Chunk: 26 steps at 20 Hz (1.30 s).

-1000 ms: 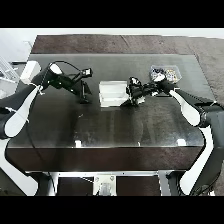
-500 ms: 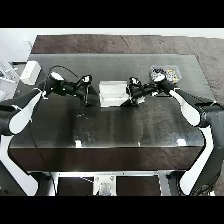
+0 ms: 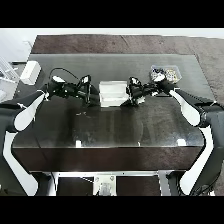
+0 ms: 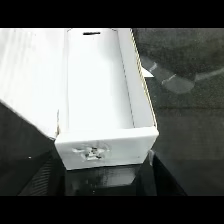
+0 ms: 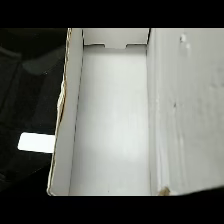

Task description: Fold the box and place the chain.

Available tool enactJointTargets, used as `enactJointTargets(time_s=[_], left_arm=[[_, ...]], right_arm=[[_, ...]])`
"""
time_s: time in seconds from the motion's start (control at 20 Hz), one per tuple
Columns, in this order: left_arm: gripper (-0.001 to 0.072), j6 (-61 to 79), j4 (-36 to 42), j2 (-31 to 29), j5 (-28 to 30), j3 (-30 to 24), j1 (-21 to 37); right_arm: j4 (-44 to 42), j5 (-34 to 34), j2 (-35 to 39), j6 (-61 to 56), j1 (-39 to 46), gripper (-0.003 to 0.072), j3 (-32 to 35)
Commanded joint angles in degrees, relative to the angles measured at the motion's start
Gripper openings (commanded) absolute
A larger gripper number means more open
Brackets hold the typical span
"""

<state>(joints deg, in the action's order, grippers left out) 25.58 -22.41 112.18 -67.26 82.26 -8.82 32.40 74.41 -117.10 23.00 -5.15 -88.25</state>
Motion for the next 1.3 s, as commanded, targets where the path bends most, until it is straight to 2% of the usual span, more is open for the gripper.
enactJointTargets(time_s=[0.0,0.4,0.6,0.8,1.25], left_arm=[[0.072,0.4,2.4,1.2,-1.0,0.0,-0.1],[0.072,-0.3,3.9,2.3,1.3,0.0,-0.9],[0.072,0.0,5.8,2.4,6.3,0.0,-2.1],[0.072,1.1,4.7,2.5,8.3,0.0,-2.5],[0.072,4.5,5.2,3.9,8.1,0.3,-2.5]], right_arm=[[0.0,0.0,0.0,0.0,0.0,0.05,0.0],[0.0,0.0,0.0,0.0,0.0,0.05,0.0],[0.0,0.0,0.0,0.0,0.0,0.05,0.0],[0.0,0.0,0.0,0.0,0.0,0.0499,0.0],[0.0,0.0,0.0,0.0,0.0,0.05,0.0]])
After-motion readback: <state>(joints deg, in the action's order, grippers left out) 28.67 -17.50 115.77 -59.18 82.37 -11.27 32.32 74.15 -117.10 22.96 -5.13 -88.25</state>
